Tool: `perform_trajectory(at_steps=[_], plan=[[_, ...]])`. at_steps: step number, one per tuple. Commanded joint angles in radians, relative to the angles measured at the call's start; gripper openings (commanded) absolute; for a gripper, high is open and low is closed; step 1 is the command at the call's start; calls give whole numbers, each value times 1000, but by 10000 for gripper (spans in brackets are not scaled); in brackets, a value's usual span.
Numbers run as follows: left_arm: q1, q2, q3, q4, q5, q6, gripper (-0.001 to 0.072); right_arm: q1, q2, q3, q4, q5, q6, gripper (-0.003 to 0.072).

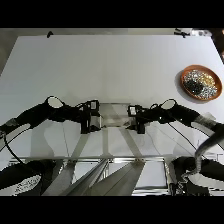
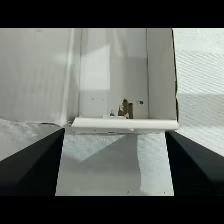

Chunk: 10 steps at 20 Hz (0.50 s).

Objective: Fold the box and place the chain.

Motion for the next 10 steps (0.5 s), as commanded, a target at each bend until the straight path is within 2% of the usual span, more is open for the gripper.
perform_trajectory(at_steps=[1, 5, 10], plan=[[-16, -8, -1, -6, 23, 4, 710, 0, 1, 1, 0, 0, 0, 383], [-50, -50, 0, -45, 66, 7, 710, 0, 1, 1, 0, 0, 0, 383], [-53, -56, 0, -60, 94, 7, 706, 0, 1, 1, 0, 0, 0, 383]])
